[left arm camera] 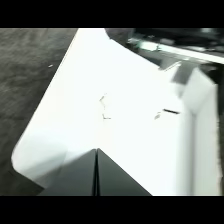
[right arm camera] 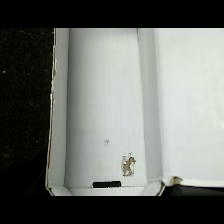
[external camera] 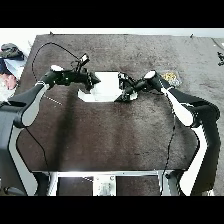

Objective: Fold the box and place the chain.

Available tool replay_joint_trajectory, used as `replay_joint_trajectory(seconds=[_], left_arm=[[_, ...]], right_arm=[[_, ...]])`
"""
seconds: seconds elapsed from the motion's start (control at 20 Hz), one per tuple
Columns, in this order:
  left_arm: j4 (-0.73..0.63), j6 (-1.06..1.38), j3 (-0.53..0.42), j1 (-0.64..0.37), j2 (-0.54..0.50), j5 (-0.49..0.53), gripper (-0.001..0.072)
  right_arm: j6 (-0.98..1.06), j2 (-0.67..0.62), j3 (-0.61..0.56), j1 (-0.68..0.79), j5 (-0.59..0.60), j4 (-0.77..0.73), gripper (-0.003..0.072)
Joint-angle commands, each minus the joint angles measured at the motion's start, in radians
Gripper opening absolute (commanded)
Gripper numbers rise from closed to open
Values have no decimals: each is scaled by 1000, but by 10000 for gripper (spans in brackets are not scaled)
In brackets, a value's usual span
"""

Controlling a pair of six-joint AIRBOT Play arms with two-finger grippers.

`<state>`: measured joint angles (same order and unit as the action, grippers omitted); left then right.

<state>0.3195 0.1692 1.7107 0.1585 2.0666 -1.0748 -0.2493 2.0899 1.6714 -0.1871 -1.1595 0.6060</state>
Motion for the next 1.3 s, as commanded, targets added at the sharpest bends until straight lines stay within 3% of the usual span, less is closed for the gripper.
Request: replay_joint_trajectory(seconds=[0.0, 0.55, 0.7, 1.05, 1.25], left_arm=[[19, -5, -4, 2, 15, 56, 12], [36, -4, 2, 2, 34, 16, 10], [36, -4, 47, -2, 34, -72, 9], [39, -68, 256, -90, 33, -339, 5], [97, -76, 262, -124, -35, -347, 4]], right_arm=[[0, 0, 1, 0, 0, 0, 468], [0, 0, 1, 0, 0, 0, 468], [0, 0, 1, -1, 0, 0, 468], [0, 0, 1, -1, 0, 0, 467], [0, 0, 1, -1, 0, 0, 468]])
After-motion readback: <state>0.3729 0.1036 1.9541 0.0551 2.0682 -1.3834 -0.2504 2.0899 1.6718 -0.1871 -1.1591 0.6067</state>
